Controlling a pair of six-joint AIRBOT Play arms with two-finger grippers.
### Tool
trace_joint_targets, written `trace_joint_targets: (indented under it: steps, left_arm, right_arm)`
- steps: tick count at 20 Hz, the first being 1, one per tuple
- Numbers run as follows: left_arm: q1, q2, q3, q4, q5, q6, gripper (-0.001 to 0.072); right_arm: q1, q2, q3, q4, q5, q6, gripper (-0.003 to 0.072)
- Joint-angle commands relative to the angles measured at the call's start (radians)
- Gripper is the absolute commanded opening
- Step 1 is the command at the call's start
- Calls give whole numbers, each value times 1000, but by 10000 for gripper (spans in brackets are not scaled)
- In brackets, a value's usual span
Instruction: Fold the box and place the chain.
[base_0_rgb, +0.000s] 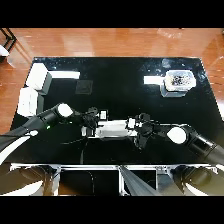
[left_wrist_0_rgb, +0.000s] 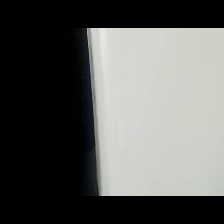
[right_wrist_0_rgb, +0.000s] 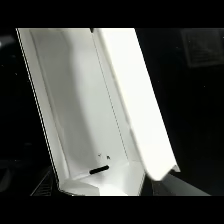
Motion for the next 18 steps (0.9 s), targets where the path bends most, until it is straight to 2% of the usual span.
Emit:
trace_joint_targets:
  steps: [1,8,12,15,18]
  left_arm:
    - [0,0,0,-2,-1,-1,21]
    - [0,0,0,-2,0,-2,21]
    - [0,0,0,-2,0,-2,20]
    - [0,0,0,-2,-1,-2,21]
    - [0,0,0,-2,-1,-2,21]
  right_arm:
    - [-2,-8,6,48,9,1,703]
    - [-43,-45,6,63,2,54,703]
    - [-125,-43,6,63,57,47,704]
    - [-129,-43,6,72,115,-20,704]
    - [-130,-43,8,74,96,-33,704]
